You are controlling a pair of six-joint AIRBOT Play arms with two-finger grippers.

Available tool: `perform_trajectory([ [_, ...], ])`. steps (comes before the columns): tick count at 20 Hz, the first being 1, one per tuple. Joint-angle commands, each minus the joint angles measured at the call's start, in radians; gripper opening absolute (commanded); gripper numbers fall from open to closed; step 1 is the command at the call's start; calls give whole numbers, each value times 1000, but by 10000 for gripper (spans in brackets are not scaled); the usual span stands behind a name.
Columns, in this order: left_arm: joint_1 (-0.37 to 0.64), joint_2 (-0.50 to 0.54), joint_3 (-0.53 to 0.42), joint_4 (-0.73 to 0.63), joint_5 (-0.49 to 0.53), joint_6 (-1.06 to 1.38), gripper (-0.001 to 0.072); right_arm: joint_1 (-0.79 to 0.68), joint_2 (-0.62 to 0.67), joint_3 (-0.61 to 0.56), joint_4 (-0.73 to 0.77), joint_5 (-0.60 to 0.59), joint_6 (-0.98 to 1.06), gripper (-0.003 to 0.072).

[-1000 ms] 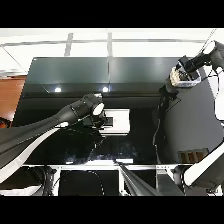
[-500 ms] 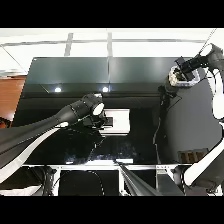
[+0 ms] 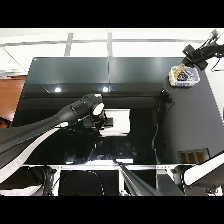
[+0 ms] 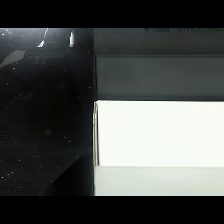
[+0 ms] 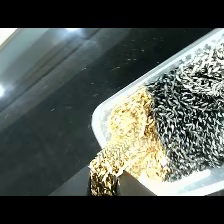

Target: Fold the box and place the chain.

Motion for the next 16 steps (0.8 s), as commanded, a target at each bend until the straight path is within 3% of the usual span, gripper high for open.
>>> perform_trajectory([
  [1, 2, 0, 0, -3, 3, 0, 30, -3, 80, 1, 2, 33, -79, 9],
  [10, 2, 0, 0, -3, 5, 0, 30, -3, 353, 12, 100, 108, -214, 5],
  [16, 2, 0, 0, -3, 4, 1, 30, -5, 563, 13, 288, 77, -326, 5],
])
